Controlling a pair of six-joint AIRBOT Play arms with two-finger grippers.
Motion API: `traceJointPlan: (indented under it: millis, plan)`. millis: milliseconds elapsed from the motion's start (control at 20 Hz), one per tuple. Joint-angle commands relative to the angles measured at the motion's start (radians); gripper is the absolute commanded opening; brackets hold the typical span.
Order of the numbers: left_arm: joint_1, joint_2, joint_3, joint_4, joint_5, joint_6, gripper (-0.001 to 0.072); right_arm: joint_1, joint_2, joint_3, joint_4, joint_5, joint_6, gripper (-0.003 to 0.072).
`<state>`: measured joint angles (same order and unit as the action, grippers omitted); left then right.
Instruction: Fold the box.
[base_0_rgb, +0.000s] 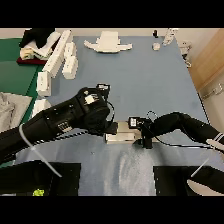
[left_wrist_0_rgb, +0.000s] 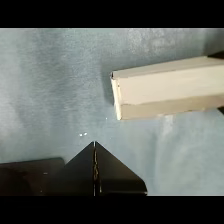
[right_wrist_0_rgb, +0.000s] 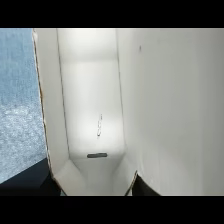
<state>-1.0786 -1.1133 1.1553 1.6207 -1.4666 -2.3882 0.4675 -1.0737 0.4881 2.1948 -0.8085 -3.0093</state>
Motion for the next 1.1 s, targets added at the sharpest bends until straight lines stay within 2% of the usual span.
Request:
traceJointPlan:
  millis: [0,200,400,450,500,700,850,900,950,1050]
  plan:
    - [0.002,0.047,0.003,0.003,-0.025,0.131,0.0012,0.000,0.000,0.000,0.000,0.000,0.000,0.0520]
    - [0.002,0.047,0.002,0.019,0.106,0.293,0.0013,0.000,0.000,0.000,0.000,0.000,0.000,0.0520]
    - [0.003,0.049,-0.011,0.055,0.122,0.552,0.0012,0.000,0.000,0.000,0.000,0.000,0.000,0.0520]
    - [0.029,0.066,-0.035,0.017,0.142,0.638,0.0012,0.000,0.000,0.000,0.000,0.000,0.000,0.0520]
    - [0.069,0.099,-0.077,-0.022,0.177,0.716,0.0011,0.000,0.000,0.000,0.000,0.000,0.000,0.0520]
    - [0.304,0.298,-0.347,-0.222,0.352,1.110,0.0012,0.000,0.000,0.000,0.000,0.000,0.000,0.0519]
    - [0.467,0.393,-0.517,-0.489,0.459,1.568,0.0020,0.000,0.000,0.000,0.000,0.000,0.000,0.0520]
    - [0.508,0.403,-0.561,-0.554,0.491,1.701,0.0280,0.000,0.000,0.000,0.000,0.000,0.000,0.0520]
    - [0.543,0.401,-0.603,-0.607,0.529,1.817,0.0675,0.000,0.000,0.000,0.000,0.000,0.000,0.0520]
    - [0.588,0.387,-0.669,-0.689,0.592,1.976,0.0698,0.000,0.000,0.000,0.000,0.000,0.001,0.0520]
